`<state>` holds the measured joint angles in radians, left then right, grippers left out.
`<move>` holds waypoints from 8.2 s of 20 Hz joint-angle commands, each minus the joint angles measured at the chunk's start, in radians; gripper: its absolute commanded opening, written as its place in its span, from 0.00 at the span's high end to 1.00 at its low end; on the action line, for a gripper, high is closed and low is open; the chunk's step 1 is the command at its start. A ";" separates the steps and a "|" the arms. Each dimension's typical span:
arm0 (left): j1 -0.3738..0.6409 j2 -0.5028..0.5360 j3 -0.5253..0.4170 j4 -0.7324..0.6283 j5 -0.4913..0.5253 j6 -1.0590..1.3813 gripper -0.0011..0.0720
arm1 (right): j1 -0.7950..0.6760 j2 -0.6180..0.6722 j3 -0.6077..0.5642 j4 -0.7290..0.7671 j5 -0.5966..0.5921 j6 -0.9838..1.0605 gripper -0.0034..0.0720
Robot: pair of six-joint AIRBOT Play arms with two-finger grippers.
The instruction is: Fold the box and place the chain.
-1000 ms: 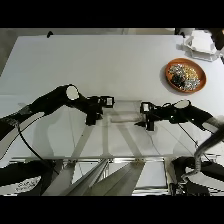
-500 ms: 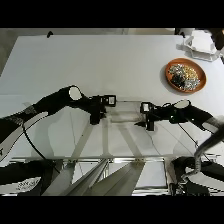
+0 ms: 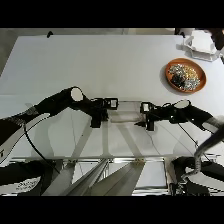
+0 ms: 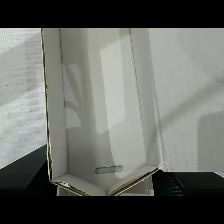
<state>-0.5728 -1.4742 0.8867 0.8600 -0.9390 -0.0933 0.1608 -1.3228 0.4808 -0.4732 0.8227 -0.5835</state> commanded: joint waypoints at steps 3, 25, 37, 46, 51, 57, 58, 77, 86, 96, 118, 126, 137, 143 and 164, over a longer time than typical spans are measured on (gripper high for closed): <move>-0.007 -0.001 0.000 -0.018 0.008 0.001 0.80 | 0.000 0.000 0.000 0.000 0.000 0.000 0.32; -0.117 -0.027 0.000 -0.045 0.167 0.000 0.75 | 0.000 0.000 0.000 0.000 0.000 0.000 0.32; -0.118 -0.012 0.000 -0.032 0.156 -0.029 0.78 | 0.000 0.000 0.000 0.000 0.000 0.000 0.32; 0.032 0.145 0.000 0.002 -0.005 -0.447 0.98 | 0.000 0.000 0.000 0.000 0.000 0.000 0.32; 0.235 0.261 -0.021 -0.064 -0.023 -0.695 0.98 | 0.000 0.000 0.000 0.000 0.000 0.000 0.32; 0.402 0.240 -0.197 -0.153 -0.053 -0.925 0.98 | 0.000 0.000 0.000 0.000 0.000 0.000 0.32; 0.394 0.220 -0.214 -0.163 -0.055 -0.929 0.98 | 0.000 0.000 0.000 0.000 0.000 0.000 0.32; 0.193 0.028 -0.217 -0.379 0.028 -0.915 0.97 | 0.000 0.000 0.000 0.000 0.000 0.000 0.32; 0.188 0.134 -0.217 -0.410 0.022 -0.883 0.69 | 0.000 0.000 0.000 0.000 0.000 0.000 0.32; 0.145 0.148 -0.217 -0.461 0.023 -0.883 0.69 | 0.000 0.000 0.000 0.000 0.000 0.000 0.32; 0.010 0.154 -0.092 -0.117 0.132 -1.227 0.42 | 0.000 0.000 0.000 0.000 0.000 0.000 0.32; -0.033 0.153 -0.021 0.023 0.123 -1.350 0.28 | 0.000 0.000 0.000 0.000 0.000 0.000 0.32; -0.077 0.143 -0.016 0.096 0.127 -1.443 0.28 | 0.000 0.000 0.000 0.000 0.000 0.000 0.32; -0.095 0.134 -0.003 0.105 0.124 -1.495 0.28 | 0.000 0.000 0.000 0.000 0.000 0.000 0.32; -0.227 0.031 0.149 0.385 0.024 -1.913 0.29 | 0.000 0.000 0.000 0.000 0.000 0.000 0.32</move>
<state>-0.7876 -1.4315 1.0180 1.2087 -0.8921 -1.9388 0.1604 -1.3228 0.4808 -0.4736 0.8227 -0.5835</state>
